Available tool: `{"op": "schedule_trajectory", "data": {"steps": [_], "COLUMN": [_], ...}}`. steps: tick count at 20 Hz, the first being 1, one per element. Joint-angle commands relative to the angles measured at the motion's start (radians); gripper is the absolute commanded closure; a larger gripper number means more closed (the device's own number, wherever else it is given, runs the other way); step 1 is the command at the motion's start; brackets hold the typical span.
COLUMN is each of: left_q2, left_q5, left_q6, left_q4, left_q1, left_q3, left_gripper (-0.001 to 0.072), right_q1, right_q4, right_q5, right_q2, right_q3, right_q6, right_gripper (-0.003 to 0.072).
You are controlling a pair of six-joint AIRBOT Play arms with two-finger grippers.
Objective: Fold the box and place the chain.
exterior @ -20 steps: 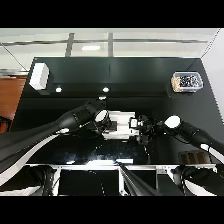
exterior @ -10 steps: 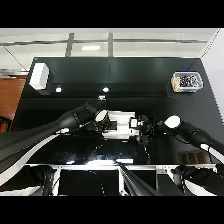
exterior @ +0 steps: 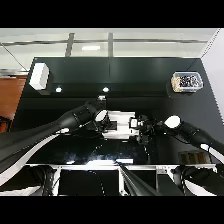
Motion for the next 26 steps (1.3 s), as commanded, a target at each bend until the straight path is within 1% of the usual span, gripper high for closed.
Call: {"op": "schedule_trajectory", "data": {"steps": [1,2,4,7,9,13,14,15,16,17,18,19,20,21,23,26], "left_q2": [0.000,0.000,0.000,0.000,0.000,0.000,0.000,0.000,0.000,0.000,0.000,0.000,0.000,0.000,0.000,0.000], "left_q5": [-0.001,-0.001,-0.001,-0.001,-0.001,-0.001,-0.002,-0.002,-0.001,0.000,0.000,0.000,0.000,0.000,0.000,-0.001], "left_q6": [0.000,0.000,0.000,0.001,0.001,0.000,0.001,0.000,0.000,0.000,0.000,0.000,0.000,0.000,0.000,0.000], "left_q4": [0.000,0.000,0.003,0.004,0.004,0.003,0.002,-0.002,-0.004,-0.004,-0.004,-0.004,-0.004,-0.004,-0.004,-0.004], "left_q1": [0.001,0.001,0.001,0.001,0.001,0.001,0.001,0.001,0.001,0.001,0.001,0.001,0.001,0.001,0.001,0.001], "left_q3": [0.000,0.000,0.000,0.000,0.000,0.000,0.000,0.000,0.000,0.000,0.000,0.000,0.000,0.000,0.000,0.000], "left_gripper": [0.0684,0.0685,0.0685,0.0684,0.0683,0.0683,0.0683,0.0683,0.0683,0.0683,0.0683,0.0683,0.0683,0.0683,0.0683,0.0683], "right_q1": [0.000,0.000,-0.002,-0.002,-0.002,-0.001,-0.001,-0.001,-0.001,-0.001,-0.001,-0.001,-0.001,-0.001,0.000,0.011], "right_q4": [-0.002,-0.010,-0.059,-0.179,-0.190,-0.190,-0.190,-0.190,-0.190,-0.190,-0.190,-0.190,-0.189,-0.184,-0.135,0.026], "right_q5": [-0.004,-0.003,-0.003,0.011,0.024,0.028,0.028,0.034,0.048,0.065,0.082,0.095,0.099,0.098,0.098,0.061], "right_q2": [0.008,0.019,0.064,0.144,0.172,0.172,0.172,0.172,0.172,0.172,0.171,0.171,0.171,0.171,0.165,0.121], "right_q3": [0.000,0.000,0.000,0.000,0.000,0.000,0.000,0.000,0.000,0.000,0.000,0.000,0.000,0.000,0.000,0.000], "right_q6": [0.051,0.064,0.100,0.169,0.171,0.167,0.165,0.165,0.165,0.165,0.167,0.172,0.180,0.188,0.191,0.190], "right_gripper": [0.0200,-0.0034,-0.0034,-0.0034,-0.0034,-0.0028,0.0091,0.0160,0.0201,0.0201,0.0221,0.0302,0.0442,0.0506,0.0506,0.0506]}}
